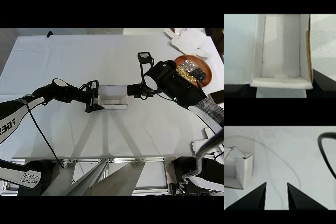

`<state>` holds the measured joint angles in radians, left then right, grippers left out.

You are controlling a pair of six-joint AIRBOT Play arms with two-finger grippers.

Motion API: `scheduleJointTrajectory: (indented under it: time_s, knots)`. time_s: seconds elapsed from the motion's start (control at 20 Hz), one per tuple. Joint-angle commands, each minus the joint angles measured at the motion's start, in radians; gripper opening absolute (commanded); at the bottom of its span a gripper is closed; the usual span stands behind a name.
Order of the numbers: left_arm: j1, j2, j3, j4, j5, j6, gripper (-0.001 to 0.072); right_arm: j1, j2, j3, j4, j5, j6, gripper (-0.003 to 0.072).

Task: Fold the box and place the chain.

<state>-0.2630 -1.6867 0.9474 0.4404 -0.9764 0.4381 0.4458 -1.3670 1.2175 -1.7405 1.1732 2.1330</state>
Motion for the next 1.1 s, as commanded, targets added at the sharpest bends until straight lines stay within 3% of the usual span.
scheduleJointTrajectory:
  time_s: [0.0,0.1,0.55,0.8,0.95,1.0,1.05]
  knots:
    - [-0.001,0.001,0.0,-0.002,-0.001,0.001,0.0214,0.006,-0.024,0.001,0.058,-0.054,-0.153,0.0323]
    - [0.0,0.001,0.0,-0.002,0.0,0.001,0.0214,0.006,-0.063,0.001,0.093,-0.1,-0.161,0.0412]
    - [0.0,0.001,0.0,-0.002,0.0,0.001,0.0214,0.01,-0.233,0.001,0.167,-0.264,-0.167,0.0381]
    - [-0.001,0.001,0.0,-0.002,0.0,0.001,0.0214,0.01,-0.28,0.001,0.141,-0.255,-0.167,0.034]
    - [-0.001,0.001,0.0,-0.002,0.0,0.001,0.0214,0.012,-0.28,0.005,0.118,-0.263,-0.127,0.0219]
    - [0.0,0.001,0.0,-0.002,0.0,0.001,0.0214,0.013,-0.28,0.008,0.114,-0.265,-0.105,0.0082]
    - [-0.001,0.001,0.0,-0.002,0.0,0.001,0.0214,0.016,-0.28,0.008,0.112,-0.275,-0.092,0.0011]
